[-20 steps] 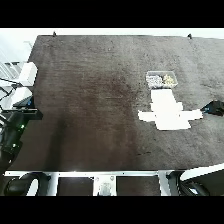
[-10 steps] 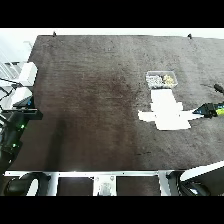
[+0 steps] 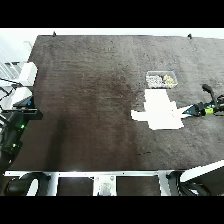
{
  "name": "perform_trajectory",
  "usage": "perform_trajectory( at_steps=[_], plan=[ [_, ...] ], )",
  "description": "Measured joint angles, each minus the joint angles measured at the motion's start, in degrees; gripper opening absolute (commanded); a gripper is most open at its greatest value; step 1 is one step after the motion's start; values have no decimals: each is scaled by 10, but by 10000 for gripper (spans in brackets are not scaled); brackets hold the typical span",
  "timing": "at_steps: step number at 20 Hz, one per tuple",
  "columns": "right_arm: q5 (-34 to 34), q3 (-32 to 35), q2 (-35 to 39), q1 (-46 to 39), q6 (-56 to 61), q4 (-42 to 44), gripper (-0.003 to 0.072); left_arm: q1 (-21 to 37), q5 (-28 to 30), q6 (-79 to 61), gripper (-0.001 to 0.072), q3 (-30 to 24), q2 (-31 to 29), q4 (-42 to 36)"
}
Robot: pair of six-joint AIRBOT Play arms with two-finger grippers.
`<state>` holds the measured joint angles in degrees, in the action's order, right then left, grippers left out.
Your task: Fold the box and place the chain.
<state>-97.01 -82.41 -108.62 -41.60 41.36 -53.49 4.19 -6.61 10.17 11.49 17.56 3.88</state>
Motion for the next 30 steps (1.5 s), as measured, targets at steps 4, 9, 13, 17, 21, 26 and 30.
perform_trajectory(
  at_steps=[4,9,13,17,21,26,30],
  plan=[
    [47,96,69,47,0,51,1,0,0,0,21,0,0,0],
    [177,238,158,166,1,186,1,0,0,0,21,0,0,0],
    [274,287,181,292,7,267,1,0,0,0,21,0,0,0],
    [356,299,187,379,20,299,1,0,0,0,21,0,0,0],
    [392,302,189,417,29,309,1,0,0,0,21,0,0,0],
    [406,302,189,431,31,305,1,0,-3,0,681,0,0,0],
    [418,303,190,433,24,283,1,0,-55,-18,524,7,0,6]
  ],
)
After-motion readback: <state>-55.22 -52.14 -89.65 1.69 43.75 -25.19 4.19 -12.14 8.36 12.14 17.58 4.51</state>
